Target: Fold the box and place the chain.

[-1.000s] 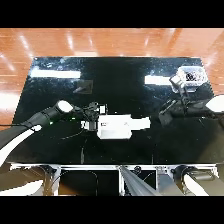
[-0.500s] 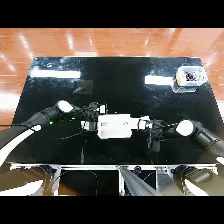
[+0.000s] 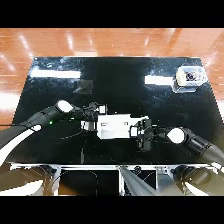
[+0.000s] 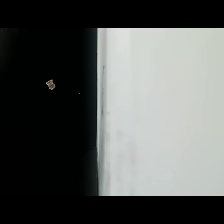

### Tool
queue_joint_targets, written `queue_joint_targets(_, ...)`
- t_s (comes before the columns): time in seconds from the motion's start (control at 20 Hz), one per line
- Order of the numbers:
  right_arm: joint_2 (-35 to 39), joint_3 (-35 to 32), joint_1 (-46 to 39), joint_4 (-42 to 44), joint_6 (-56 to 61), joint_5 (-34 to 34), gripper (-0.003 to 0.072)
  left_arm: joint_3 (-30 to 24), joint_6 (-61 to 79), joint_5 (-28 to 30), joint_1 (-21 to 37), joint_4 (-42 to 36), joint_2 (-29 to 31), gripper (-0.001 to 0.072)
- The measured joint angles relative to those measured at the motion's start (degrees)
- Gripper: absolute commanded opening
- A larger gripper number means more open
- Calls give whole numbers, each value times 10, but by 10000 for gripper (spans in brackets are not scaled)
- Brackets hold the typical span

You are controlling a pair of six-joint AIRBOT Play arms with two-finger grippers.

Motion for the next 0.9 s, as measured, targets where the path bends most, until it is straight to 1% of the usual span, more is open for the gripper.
queue_joint_targets(0.3, -18, 2, 26, 81, -7, -76, 709, 0, 0, 0, 0, 0, 0, 26)
queue_joint_targets(0.45, -19, 14, 30, 104, -8, -97, 709, 0, 0, 0, 0, 0, 0, 26)
queue_joint_targets(0.6, -18, 26, 31, 108, -8, -96, 709, 0, 0, 0, 0, 0, 0, 26)
queue_joint_targets(0.9, -5, 38, 17, 80, -9, -68, 709, 0, 0, -1, 0, 0, 0, 26)
